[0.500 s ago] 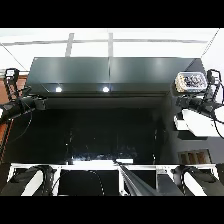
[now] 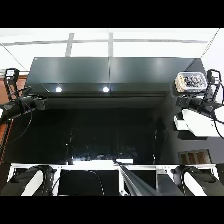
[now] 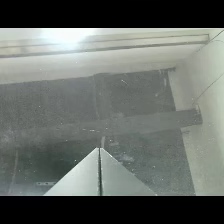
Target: Fold the box and place the chain.
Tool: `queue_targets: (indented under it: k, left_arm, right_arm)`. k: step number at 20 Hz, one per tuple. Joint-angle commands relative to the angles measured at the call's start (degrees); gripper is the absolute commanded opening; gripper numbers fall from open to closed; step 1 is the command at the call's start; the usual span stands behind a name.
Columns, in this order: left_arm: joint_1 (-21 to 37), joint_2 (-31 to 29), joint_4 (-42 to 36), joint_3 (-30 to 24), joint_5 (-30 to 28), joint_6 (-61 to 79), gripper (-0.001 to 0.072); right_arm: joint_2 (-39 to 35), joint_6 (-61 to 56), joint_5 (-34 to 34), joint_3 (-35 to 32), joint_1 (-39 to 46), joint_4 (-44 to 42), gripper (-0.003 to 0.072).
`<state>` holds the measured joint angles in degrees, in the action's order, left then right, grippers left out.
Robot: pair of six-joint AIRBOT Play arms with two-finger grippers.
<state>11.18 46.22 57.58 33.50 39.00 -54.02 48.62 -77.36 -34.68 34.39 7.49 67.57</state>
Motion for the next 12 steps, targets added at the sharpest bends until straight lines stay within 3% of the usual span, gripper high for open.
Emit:
queue_targets:
  k: [1,9,12]
  left_arm:
    - [0.0,0.0,0.0,0.0,0.0,0.0,0.0029]
    - [-0.1,0.0,0.0,0.0,-0.5,-0.3,0.0029]
    - [-0.1,0.2,0.0,0.0,-3.1,-0.2,0.0030]
  right_arm:
    - [0.0,0.0,0.0,0.1,0.0,0.0,0.0021]
    - [0.0,-0.1,0.4,0.1,0.0,-0.7,0.0022]
    - [0.0,-0.1,6.8,0.1,0.0,-3.1,0.0021]
